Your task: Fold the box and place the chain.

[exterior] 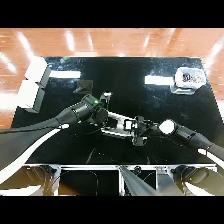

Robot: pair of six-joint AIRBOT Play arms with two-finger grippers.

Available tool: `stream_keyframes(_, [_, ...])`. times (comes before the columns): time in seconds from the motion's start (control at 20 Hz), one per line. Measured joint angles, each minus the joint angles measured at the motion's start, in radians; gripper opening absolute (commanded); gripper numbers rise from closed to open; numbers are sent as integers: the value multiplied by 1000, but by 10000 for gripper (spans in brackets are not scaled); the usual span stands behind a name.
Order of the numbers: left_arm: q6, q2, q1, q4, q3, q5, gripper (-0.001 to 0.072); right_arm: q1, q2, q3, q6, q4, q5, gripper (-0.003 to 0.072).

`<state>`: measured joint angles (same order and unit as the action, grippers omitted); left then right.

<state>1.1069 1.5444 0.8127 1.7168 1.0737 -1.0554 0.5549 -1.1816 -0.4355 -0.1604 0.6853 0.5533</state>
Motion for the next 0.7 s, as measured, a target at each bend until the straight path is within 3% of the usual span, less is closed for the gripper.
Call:
stream_keyframes(0.05, [0, 0, 0, -2, 0, -2, 223, 0, 0, 0, 0, 0, 0, 629])
stream_keyframes(0.1, [0, 0, 0, -10, 0, -8, 60, 0, 0, 0, 0, 0, 0, 629])
stream_keyframes(0.15, [-2, 0, -1, -10, 0, -12, 22, 0, 0, 0, 0, 0, 0, 629])
stream_keyframes(0.5, [11, -11, -11, 5, -1, -10, 21, 1, 26, 0, -3, 13, -2, 630])
stream_keyframes(0.7, [19, -62, -88, -18, -3, -24, 21, 1, 106, -1, -5, 21, -5, 630])
